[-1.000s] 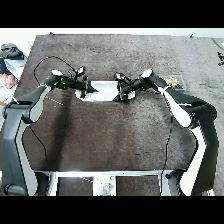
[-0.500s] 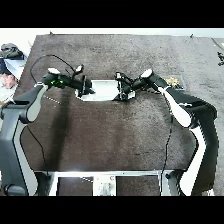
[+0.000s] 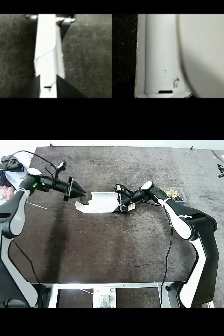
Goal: Fold the box and place the chain.
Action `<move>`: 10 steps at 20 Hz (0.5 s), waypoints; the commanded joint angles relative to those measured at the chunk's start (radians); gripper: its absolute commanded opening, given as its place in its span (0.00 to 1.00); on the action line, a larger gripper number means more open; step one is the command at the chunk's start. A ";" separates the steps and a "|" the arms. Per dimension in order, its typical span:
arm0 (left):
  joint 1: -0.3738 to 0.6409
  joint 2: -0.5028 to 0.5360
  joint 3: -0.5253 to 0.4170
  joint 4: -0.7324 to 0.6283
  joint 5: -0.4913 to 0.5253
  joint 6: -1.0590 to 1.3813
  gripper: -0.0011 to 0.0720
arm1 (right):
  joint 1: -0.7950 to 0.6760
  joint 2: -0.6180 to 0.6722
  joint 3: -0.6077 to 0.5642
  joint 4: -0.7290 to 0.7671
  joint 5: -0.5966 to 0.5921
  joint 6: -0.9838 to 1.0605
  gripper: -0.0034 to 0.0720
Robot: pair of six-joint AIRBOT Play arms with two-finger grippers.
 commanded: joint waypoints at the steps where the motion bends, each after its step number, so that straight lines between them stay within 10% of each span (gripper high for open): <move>1: -0.003 0.066 -0.002 0.000 -0.054 -0.020 0.15 | 0.001 0.000 0.000 0.000 0.001 0.000 0.57; 2: -0.006 0.080 -0.002 0.000 -0.055 -0.019 0.03 | 0.001 0.000 0.000 0.000 0.001 0.000 0.57; 10: -0.128 0.193 -0.194 0.010 0.191 -0.005 0.02 | 0.001 0.000 0.000 0.000 0.001 0.000 0.57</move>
